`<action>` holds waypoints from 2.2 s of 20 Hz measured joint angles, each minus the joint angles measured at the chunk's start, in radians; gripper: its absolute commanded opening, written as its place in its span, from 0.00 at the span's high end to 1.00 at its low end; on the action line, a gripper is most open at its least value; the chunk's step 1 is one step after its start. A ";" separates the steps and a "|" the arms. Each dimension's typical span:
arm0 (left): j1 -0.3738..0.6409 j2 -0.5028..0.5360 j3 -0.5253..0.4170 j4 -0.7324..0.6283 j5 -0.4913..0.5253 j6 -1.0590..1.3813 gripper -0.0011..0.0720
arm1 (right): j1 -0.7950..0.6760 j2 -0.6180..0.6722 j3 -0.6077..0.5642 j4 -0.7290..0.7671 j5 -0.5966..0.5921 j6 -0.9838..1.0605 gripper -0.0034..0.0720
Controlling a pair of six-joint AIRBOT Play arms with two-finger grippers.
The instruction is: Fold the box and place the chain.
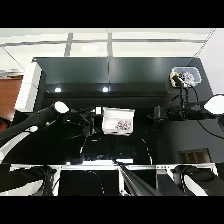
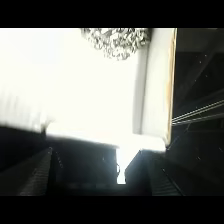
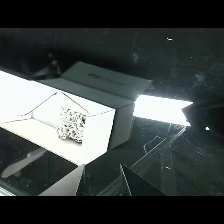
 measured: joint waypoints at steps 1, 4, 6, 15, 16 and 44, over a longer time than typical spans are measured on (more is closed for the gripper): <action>-0.004 -0.012 0.011 0.000 -0.005 0.007 0.00 | 0.001 0.000 0.000 0.000 0.000 0.000 0.60; -0.022 -0.037 0.037 -0.010 -0.009 0.024 0.01 | 0.002 0.000 0.000 0.000 -0.002 0.000 0.60; -0.035 -0.044 0.045 -0.012 -0.026 0.027 0.02 | 0.002 0.000 0.000 0.000 -0.004 0.000 0.60; -0.073 -0.051 0.053 -0.016 -0.058 0.033 0.50 | 0.002 0.000 0.000 -0.002 -0.029 0.000 0.60; -0.074 -0.051 0.053 -0.029 -0.057 0.033 0.50 | 0.002 0.000 0.000 -0.002 -0.037 0.000 0.60; -0.077 -0.055 0.053 -0.026 -0.015 0.025 0.50 | 0.165 -0.275 0.118 0.146 -0.040 -0.961 0.10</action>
